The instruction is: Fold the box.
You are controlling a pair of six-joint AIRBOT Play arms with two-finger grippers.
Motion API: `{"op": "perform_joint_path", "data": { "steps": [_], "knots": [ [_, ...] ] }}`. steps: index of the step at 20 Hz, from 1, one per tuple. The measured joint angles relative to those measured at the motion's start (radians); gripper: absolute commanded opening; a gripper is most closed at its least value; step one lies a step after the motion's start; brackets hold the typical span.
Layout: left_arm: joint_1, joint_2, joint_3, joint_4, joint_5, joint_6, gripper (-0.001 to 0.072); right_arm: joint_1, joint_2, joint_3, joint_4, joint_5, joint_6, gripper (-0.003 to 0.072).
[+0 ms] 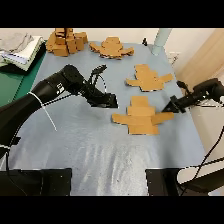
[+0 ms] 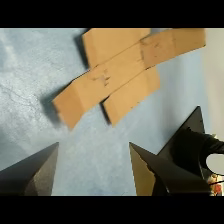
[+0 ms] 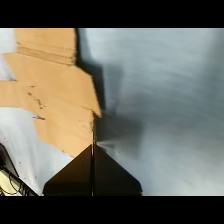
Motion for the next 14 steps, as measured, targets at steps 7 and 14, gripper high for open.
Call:
{"op": "perform_joint_path", "data": {
  "steps": [7,14],
  "knots": [
    [0.11,0.003,-0.001,-0.011,-0.131,0.088,0.0666,0.15,0.159,-0.133,0.069,0.087,0.019,-0.0001],
    [0.276,0.019,-0.071,-0.02,-0.274,0.199,0.0667,0.181,0.367,-0.479,0.06,0.254,0.048,0.0364]
  ]
}}
